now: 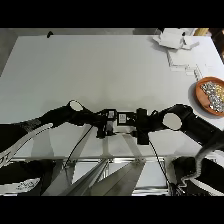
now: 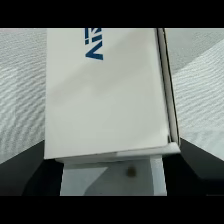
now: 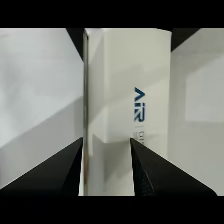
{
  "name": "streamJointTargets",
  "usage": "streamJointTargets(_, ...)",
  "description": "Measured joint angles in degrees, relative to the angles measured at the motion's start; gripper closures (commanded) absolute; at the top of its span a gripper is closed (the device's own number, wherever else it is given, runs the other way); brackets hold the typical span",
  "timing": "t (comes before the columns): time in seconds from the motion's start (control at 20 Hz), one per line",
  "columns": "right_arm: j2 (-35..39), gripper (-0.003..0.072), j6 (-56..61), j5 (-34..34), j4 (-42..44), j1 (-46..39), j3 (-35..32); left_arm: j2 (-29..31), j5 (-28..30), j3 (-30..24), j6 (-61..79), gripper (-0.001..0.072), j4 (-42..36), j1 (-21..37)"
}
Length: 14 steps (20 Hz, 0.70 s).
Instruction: Fold the box and place the chain.
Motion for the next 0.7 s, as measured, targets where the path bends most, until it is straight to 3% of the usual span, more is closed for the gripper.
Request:
streamJointTargets(0.1,1.33,0.0357,0.0,0.07,0.76,0.02,0.0,0.0,0.22,0.0,-0.17,0.0559,-0.13,0.0)
streamJointTargets(0.2,2.49,0.0547,0.0,-0.09,1.16,0.02,0.0,0.0,0.22,0.0,-0.17,0.0559,-0.13,0.0)
streamJointTargets(0.25,2.84,0.0593,0.0,-0.24,1.33,-0.02,0.0,0.0,0.22,0.0,-0.17,0.0559,-0.13,0.0)
streamJointTargets(0.45,3.13,0.065,0.0,-1.88,1.66,-1.36,-0.02,0.0,0.24,0.0,-0.17,0.0559,-0.13,0.02)
streamJointTargets(0.7,1.36,0.0667,0.39,-1.07,2.01,-2.56,-0.31,0.0,0.24,0.0,-0.17,0.0559,-0.13,0.0)
